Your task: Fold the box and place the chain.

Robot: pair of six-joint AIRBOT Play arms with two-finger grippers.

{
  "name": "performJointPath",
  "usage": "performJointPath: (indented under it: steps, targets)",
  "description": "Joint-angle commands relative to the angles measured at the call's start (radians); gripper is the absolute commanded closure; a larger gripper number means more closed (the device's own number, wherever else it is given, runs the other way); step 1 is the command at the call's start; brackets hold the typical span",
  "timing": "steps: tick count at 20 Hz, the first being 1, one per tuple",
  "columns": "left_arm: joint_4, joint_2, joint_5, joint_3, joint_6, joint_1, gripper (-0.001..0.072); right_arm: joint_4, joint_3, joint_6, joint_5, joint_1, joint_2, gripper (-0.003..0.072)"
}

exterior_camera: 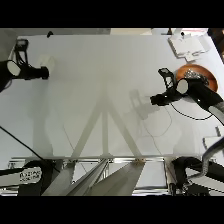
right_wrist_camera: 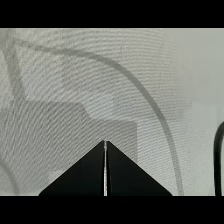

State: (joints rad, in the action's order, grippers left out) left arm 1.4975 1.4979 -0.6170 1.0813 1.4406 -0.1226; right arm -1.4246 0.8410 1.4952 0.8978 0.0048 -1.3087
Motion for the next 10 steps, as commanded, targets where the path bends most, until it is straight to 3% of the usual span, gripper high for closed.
performJointPath:
  steps: [1,2,3,7,10]
  targets:
    - [-0.008,0.072,-0.003,-0.02,0.002,-0.003,0.0364,0.0,0.0,0.0,-0.023,-0.001,-0.001,0.0677]
    - [-0.008,0.072,-0.008,-0.02,0.0,-0.003,0.0128,0.0,0.0,0.0,-0.023,-0.001,-0.001,0.0677]
    - [-0.008,0.067,-0.009,-0.02,0.0,-0.004,0.0032,0.0,0.0,0.0,-0.023,-0.001,-0.001,0.0677]
    - [-0.008,0.0,-0.034,-0.02,-0.001,-0.003,0.0008,0.001,0.0,0.0,-0.023,-0.001,-0.001,0.0677]
    - [-0.008,-0.107,-0.082,-0.02,-0.033,-0.003,0.0008,0.001,0.0,0.0,-0.023,-0.001,-0.001,0.0677]
